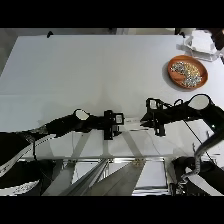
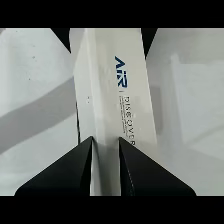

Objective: Fold the box and place the chain.

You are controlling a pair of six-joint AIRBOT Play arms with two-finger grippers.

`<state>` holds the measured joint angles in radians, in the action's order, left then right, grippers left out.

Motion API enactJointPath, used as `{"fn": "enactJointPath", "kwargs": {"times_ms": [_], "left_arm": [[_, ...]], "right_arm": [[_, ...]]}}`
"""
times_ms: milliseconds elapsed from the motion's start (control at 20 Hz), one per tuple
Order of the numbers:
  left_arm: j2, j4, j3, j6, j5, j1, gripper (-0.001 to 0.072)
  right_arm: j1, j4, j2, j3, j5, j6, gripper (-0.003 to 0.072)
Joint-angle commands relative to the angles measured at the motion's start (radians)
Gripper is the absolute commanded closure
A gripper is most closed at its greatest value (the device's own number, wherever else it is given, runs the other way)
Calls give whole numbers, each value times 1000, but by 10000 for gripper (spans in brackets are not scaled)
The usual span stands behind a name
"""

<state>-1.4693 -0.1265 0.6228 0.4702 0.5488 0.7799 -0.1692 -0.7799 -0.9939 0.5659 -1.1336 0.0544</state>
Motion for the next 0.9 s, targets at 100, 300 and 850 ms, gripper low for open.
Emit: {"fn": "enactJointPath", "kwargs": {"times_ms": [100, 300, 850], "left_arm": [[1, -1, 0, 1, 2, 1, 437], [1, -1, 0, 1, 2, 1, 437], [1, -1, 0, 1, 2, 1, 437]], "right_arm": [[0, 2, 1, -8, 40, -1, 531], [0, 2, 1, -31, 41, -1, 530], [-47, 40, 21, -97, 54, 0, 442]]}}
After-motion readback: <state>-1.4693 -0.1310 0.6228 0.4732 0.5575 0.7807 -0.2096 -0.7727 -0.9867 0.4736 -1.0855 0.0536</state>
